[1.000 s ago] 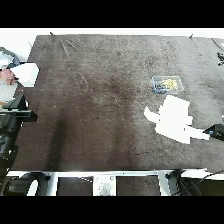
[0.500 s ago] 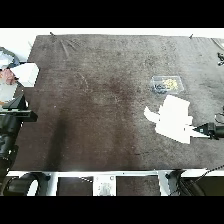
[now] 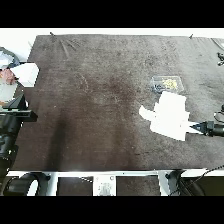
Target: Fold the box and place the chain.
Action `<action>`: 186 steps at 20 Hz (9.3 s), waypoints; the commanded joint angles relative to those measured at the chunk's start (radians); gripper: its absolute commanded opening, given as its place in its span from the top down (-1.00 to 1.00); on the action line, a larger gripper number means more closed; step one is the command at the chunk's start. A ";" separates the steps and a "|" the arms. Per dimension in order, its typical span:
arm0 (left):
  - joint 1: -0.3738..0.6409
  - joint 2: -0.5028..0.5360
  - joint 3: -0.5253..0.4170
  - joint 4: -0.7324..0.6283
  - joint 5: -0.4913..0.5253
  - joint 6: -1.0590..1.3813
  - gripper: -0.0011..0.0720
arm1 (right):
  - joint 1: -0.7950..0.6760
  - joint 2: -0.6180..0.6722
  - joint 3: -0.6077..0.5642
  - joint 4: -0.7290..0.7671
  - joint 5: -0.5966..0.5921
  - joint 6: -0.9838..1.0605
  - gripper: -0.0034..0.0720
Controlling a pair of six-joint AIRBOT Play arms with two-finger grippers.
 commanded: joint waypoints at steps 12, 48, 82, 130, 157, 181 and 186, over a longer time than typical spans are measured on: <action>0.001 0.001 0.000 0.000 0.000 0.000 0.94 | 0.597 0.246 -0.280 0.430 -0.201 0.031 0.97; -0.022 -1.392 1.088 0.353 -1.019 -0.298 -0.55 | 1.149 0.047 -0.027 0.514 -0.722 -0.113 0.97; -0.099 -1.983 1.661 0.361 -1.431 -0.515 -0.32 | 1.149 -0.012 -0.026 0.612 -0.692 -0.246 0.97; -0.066 -1.981 1.571 0.376 -1.247 0.499 0.96 | 1.118 0.137 -0.028 0.537 -0.801 -0.220 0.07; -0.066 -1.980 1.572 0.374 -1.281 0.498 0.94 | 1.432 0.108 0.045 0.148 -0.870 -0.554 -0.58; -0.066 -1.980 1.572 0.374 -1.281 0.498 0.94 | 1.486 0.049 0.075 0.141 -1.144 -0.667 -0.58; -0.066 -1.980 1.572 0.374 -1.282 0.498 0.94 | 1.447 0.049 0.093 0.209 -1.130 -0.681 -0.67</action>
